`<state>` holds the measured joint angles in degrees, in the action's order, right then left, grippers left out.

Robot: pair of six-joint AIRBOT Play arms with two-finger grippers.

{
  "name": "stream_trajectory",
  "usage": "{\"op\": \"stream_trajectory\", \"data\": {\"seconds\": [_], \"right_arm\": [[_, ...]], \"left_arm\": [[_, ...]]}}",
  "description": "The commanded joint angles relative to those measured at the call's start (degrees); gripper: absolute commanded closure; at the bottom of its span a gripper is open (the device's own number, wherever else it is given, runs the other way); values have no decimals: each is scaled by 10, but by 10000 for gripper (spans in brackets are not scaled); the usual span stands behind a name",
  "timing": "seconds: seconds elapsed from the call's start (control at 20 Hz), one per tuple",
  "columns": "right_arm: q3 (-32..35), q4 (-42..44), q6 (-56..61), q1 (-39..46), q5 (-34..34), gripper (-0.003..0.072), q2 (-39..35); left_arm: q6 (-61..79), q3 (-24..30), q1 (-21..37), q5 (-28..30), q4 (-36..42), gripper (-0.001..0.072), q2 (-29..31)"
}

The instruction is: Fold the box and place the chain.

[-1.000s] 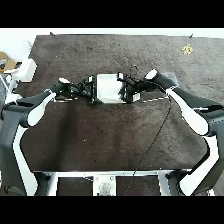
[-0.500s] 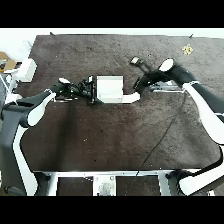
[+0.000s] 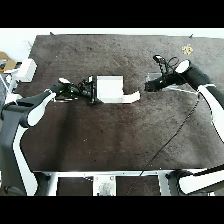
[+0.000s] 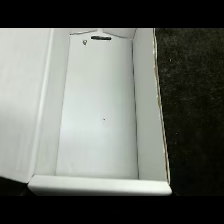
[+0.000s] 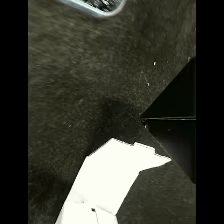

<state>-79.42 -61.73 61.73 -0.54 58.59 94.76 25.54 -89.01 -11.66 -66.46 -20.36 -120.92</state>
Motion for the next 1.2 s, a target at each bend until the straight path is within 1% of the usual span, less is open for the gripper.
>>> {"op": "stream_trajectory", "data": {"seconds": [0.0,0.15,0.25,0.3,0.35,0.4,0.45,0.55,0.6,0.65,0.7,0.75,0.8,0.95,1.05,1.15], "right_arm": [[49,35,23,5,-55,682,7],[50,108,-17,2,-38,682,47],[50,191,-70,2,-25,682,71],[50,242,-99,2,-11,669,79],[50,280,-121,2,5,577,86],[50,308,-138,2,23,503,89],[50,316,-142,2,30,453,88],[49,329,-142,2,38,446,87],[49,340,-142,2,43,272,87],[49,351,-146,2,47,78,87],[49,367,-153,1,47,77,87],[49,375,-153,-1,46,164,87],[49,384,-152,-3,46,174,87],[37,383,-145,-26,45,173,87],[14,344,-120,-45,39,172,88],[-17,247,-54,-64,18,172,88]], "left_arm": [[0,0,1,0,0,483,0],[0,0,1,0,0,483,0],[0,0,1,0,0,483,0],[0,0,1,0,0,483,0],[0,0,1,0,0,483,0],[0,0,1,0,0,483,0],[0,0,1,0,0,483,0],[0,0,1,0,0,483,0],[0,0,1,0,0,483,0],[0,0,1,0,0,484,0],[0,0,1,0,0,483,0],[0,0,1,0,0,484,0],[0,0,1,0,0,483,0],[0,0,1,0,0,484,0],[0,0,1,0,0,484,0],[0,0,1,0,0,483,0]]}}
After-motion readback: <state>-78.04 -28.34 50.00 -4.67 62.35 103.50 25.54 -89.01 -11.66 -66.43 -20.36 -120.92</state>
